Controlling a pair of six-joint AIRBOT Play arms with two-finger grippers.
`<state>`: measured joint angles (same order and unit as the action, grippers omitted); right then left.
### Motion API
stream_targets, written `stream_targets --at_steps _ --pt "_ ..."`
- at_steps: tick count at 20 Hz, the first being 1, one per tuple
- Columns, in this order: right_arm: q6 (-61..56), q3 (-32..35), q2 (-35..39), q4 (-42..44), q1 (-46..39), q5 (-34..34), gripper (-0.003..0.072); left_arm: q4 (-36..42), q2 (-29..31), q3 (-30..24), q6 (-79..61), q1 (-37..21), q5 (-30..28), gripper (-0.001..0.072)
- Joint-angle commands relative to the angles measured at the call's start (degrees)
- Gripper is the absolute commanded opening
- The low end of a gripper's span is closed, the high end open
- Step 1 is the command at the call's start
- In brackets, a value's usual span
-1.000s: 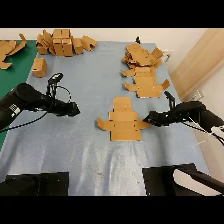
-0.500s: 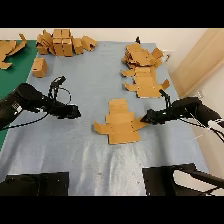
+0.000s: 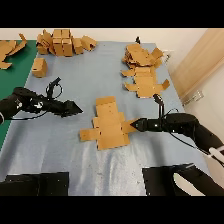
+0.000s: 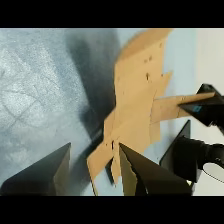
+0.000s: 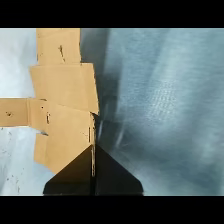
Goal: Fold the box.
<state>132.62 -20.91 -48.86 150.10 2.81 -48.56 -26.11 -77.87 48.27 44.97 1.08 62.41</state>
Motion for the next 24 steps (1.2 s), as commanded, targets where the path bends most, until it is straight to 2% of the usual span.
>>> stream_targets --at_steps 1,7,13,16,19,24 --pt "0.2 3.4 4.0 2.3 3.8 3.6 -0.0003 3.4 -4.3 0.2 -4.6 -1.1 0.7 0.0478" --pt "-1.1 3.4 3.8 2.3 4.5 4.6 -0.0004 10.3 -12.3 2.8 -10.7 0.9 1.6 0.0477" --pt "-1.9 3.4 2.4 2.3 4.5 4.5 -0.0003 10.6 -19.8 11.6 -11.6 7.6 6.2 0.0477" --pt "-2.1 3.4 1.8 2.3 4.5 4.6 -0.0003 10.7 -22.8 15.2 -11.5 9.0 9.0 0.0477" --pt "-2.1 3.4 1.7 2.3 4.5 4.6 -0.0004 10.8 -24.7 17.3 -11.6 9.7 12.3 0.0475" --pt "-2.2 3.4 1.7 2.3 4.5 4.6 -0.0003 10.9 -25.0 18.4 -12.7 11.0 14.2 0.0474"
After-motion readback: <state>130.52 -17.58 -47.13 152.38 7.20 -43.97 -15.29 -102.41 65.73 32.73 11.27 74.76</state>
